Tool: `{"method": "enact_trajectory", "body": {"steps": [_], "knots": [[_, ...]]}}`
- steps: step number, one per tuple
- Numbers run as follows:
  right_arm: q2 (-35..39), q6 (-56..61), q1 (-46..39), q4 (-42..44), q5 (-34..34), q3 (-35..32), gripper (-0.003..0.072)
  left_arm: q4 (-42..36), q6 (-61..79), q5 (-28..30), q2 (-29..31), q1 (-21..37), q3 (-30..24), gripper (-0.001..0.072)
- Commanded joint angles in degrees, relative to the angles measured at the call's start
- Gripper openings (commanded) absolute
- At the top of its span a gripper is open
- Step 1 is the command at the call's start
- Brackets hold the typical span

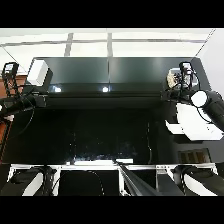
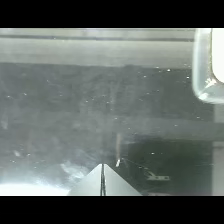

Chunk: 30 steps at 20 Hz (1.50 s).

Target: Fold the box and place the chain.

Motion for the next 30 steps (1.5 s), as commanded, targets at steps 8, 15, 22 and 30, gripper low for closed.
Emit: {"method": "enact_trajectory", "body": {"steps": [8,15,22,30], "knots": [[0.0,0.0,-1.0,6.1,-4.0,0.0,0.0720,0.0,0.0,0.0,0.0,0.0,0.0,0.0026],[-4.3,6.1,-39.1,-9.2,10.0,7.3,0.0719,-0.4,0.0,5.1,0.0,0.0,0.0,0.0026],[-15.8,-28.0,-65.3,3.3,30.3,18.9,0.0718,-1.6,-0.1,3.8,-1.1,-0.1,0.0,0.0600],[-23.3,-38.2,-60.5,-1.0,38.7,21.4,0.0380,-3.5,-0.2,1.9,-1.5,-0.9,0.0,0.0706]]}}
